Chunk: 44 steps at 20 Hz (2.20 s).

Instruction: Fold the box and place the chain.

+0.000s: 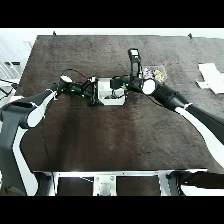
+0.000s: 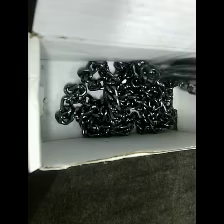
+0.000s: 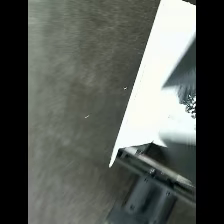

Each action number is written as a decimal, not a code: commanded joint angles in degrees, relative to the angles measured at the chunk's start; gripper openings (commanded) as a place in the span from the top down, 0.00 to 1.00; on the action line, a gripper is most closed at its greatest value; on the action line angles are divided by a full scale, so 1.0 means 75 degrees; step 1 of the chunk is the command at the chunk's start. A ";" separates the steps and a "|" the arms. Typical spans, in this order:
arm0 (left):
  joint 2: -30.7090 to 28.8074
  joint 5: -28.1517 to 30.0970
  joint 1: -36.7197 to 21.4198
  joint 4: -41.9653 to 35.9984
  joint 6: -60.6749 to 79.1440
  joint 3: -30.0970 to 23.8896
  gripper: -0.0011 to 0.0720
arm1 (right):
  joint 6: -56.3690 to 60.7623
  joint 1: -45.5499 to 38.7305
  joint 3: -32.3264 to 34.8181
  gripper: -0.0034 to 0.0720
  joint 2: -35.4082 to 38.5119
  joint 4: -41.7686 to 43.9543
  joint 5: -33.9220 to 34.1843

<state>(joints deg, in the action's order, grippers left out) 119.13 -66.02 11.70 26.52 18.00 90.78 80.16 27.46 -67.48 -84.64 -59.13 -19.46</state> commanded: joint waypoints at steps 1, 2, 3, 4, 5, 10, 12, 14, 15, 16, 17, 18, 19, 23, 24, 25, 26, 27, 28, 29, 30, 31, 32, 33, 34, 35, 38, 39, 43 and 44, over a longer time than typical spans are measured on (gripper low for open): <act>0.0000 0.0003 -0.0006 0.0000 0.0003 0.0000 0.43 | -0.0038 -0.0195 0.0015 0.24 -0.0111 -0.0312 -0.0353; -0.0003 0.0003 -0.0006 0.0000 0.0003 0.0000 0.43 | -0.0035 -0.0373 0.0015 0.24 0.0108 -0.0603 -0.0734; -0.0003 0.0003 -0.0006 0.0000 0.0003 0.0000 0.43 | -0.0032 -0.0571 0.0017 0.24 0.0344 -0.0857 -0.1084; 0.0000 0.0003 -0.0006 0.0000 0.0003 0.0000 0.43 | -0.0032 -0.0825 0.0017 0.24 0.0580 -0.1087 -0.1370; 0.0000 0.0000 -0.0006 0.0000 0.0003 0.0000 0.43 | -0.0029 -0.1110 0.0017 0.24 0.0734 -0.1218 -0.1492; 0.0000 0.0003 -0.0006 0.0000 0.0003 0.0000 0.43 | 0.0259 -0.2629 0.0032 0.24 0.0082 -0.1169 -0.1451; -0.0003 0.0003 -0.0006 0.0000 0.0003 0.0000 0.43 | 0.0216 -0.2981 -0.0073 0.24 -0.0545 -0.0819 -0.1274; -0.0003 0.0000 -0.0006 0.0000 0.0003 0.0000 0.43 | 0.0108 -0.3040 -0.0391 0.24 -0.1198 -0.0778 -0.1195; -0.0003 0.0003 -0.0006 0.0000 0.0003 0.0000 0.43 | 0.0108 -0.3037 -0.0603 0.24 -0.1521 -0.0778 -0.1180; 0.0000 0.0003 -0.0006 0.0000 0.0003 0.0000 0.43 | 0.0111 -0.3031 -0.0822 0.24 -0.1816 -0.0772 -0.1183; -0.0003 0.0003 -0.0006 0.0000 0.0003 0.0000 0.43 | 0.0111 -0.3019 -0.1032 0.24 -0.2087 -0.0737 -0.1183; -0.0003 0.0000 -0.0006 0.0000 0.0003 0.0000 0.43 | 0.0111 -0.3022 -0.1239 0.24 -0.2343 -0.0621 -0.1180; 0.0000 0.0000 -0.0006 0.0000 0.0003 0.0000 0.43 | 0.0108 -0.3019 -0.1393 0.24 -0.2550 -0.0507 -0.1131; 0.0000 0.0003 -0.0006 0.0000 0.0003 0.0000 0.43 | 0.0023 -0.2911 -0.1868 0.28 -0.3013 -0.0227 -0.1052; 0.0000 0.0003 -0.0006 0.0000 0.0003 0.0000 0.43 | 0.0026 -0.2885 -0.1950 0.30 -0.3095 -0.0166 -0.1026; -0.0003 0.0003 -0.0006 0.0000 0.0003 0.0000 0.43 | 0.0029 -0.2862 -0.1979 0.46 -0.3153 -0.0105 -0.0950; -0.0003 0.0003 -0.0006 0.0000 0.0003 0.0000 0.43 | 0.0023 -0.2847 -0.1976 0.60 -0.3200 -0.0003 -0.0906; 0.0000 0.0003 -0.0006 0.0000 0.0003 0.0000 0.43 | -0.0032 -0.2824 -0.1964 0.85 -0.3200 -0.0003 -0.0868; 0.0000 0.0006 -0.0006 0.0000 0.0003 0.0000 0.43 | -0.0210 -0.2815 -0.1955 0.95 -0.3168 0.0003 -0.0880; -0.0003 0.0003 -0.0006 0.0000 0.0003 0.0000 0.43 | -0.0356 -0.2798 -0.1897 0.95 -0.3042 0.0003 -0.0935; -0.0003 0.0000 -0.0006 0.0000 0.0003 0.0000 0.43 | -0.0379 -0.2798 -0.1781 0.95 -0.2824 0.0003 -0.1014; -0.0003 0.0000 -0.0006 0.0000 0.0003 0.0000 0.43 | -0.0379 -0.2774 -0.1585 0.95 -0.2465 0.0003 -0.1014; 0.0000 0.0003 -0.0006 0.0000 0.0003 0.0000 0.43 | -0.0379 -0.2766 -0.1387 0.95 -0.2052 -0.0009 -0.1014; 0.0000 0.0003 -0.0006 0.0000 0.0003 0.0000 0.43 | -0.0379 -0.2760 -0.1169 0.95 -0.1542 -0.0003 -0.1014; -0.0003 0.0003 -0.0006 0.0000 0.0003 0.0000 0.43 | -0.0382 -0.2754 -0.0979 0.95 -0.1026 -0.0006 -0.1014; 0.0000 0.0003 -0.0006 0.0000 0.0003 0.0000 0.43 | -0.0379 -0.2751 -0.0781 0.95 -0.0449 -0.0003 -0.1017; -0.0003 0.0000 -0.0006 0.0000 0.0003 0.0000 0.43 | -0.0385 -0.2632 -0.0268 0.95 0.1183 -0.0003 -0.1023; -0.0003 0.0003 -0.0006 0.0000 0.0003 0.0000 0.43 | -0.0463 -0.2532 -0.0146 0.95 0.1670 -0.0003 -0.1023; -0.0003 0.0000 -0.0006 0.0000 0.0003 0.0000 0.43 | -0.0554 -0.2037 -0.0079 0.95 0.2722 0.0000 -0.1102; 0.0000 0.0003 -0.0006 0.0000 0.0003 0.0000 0.43 | -0.0554 -0.1865 -0.0079 0.95 0.2830 0.0000 -0.1113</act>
<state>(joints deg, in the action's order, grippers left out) 119.15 -66.02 11.70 26.50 18.02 90.78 76.31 10.92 -68.79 -68.47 -59.16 -27.55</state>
